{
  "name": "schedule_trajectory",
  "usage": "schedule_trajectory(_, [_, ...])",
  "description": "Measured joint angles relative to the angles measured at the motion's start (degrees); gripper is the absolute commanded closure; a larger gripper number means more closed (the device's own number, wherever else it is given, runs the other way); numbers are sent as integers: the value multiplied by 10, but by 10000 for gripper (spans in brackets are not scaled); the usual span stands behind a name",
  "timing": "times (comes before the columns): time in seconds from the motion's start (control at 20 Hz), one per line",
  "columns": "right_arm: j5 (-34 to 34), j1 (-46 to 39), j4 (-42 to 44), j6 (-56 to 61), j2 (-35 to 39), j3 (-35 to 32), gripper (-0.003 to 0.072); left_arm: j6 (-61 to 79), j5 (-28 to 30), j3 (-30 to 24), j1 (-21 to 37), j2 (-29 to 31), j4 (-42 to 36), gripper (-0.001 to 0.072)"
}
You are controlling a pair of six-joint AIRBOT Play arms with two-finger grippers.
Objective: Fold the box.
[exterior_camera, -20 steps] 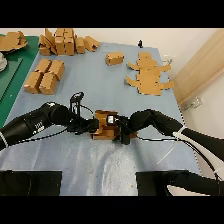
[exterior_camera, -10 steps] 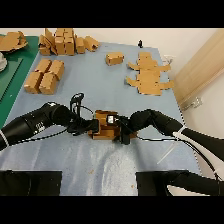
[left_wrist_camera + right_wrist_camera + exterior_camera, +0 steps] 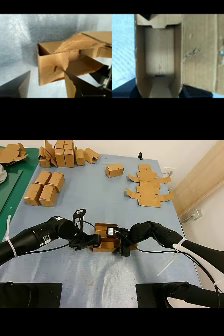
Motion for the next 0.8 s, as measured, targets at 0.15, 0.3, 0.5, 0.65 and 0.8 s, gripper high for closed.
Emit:
schedule_trajectory(0.15, [0, 0, 0, 0, 0, 0, 205, -27, -16, 15, -9, -6, 32, 60])
schedule_trajectory(0.3, [0, 0, 0, 0, 0, 0, 205, -50, -39, 46, -23, -26, 73, 60])
schedule_trajectory(0.5, [0, 0, 0, 0, 0, 0, 205, -67, -80, 95, -40, -71, 108, 60])
schedule_trajectory(0.65, [0, 0, 0, 0, 0, 0, 205, -71, -96, 124, -48, -100, 117, 60])
schedule_trajectory(0.8, [0, 0, 0, 0, 0, 0, 205, -74, -103, 137, -51, -114, 122, 99])
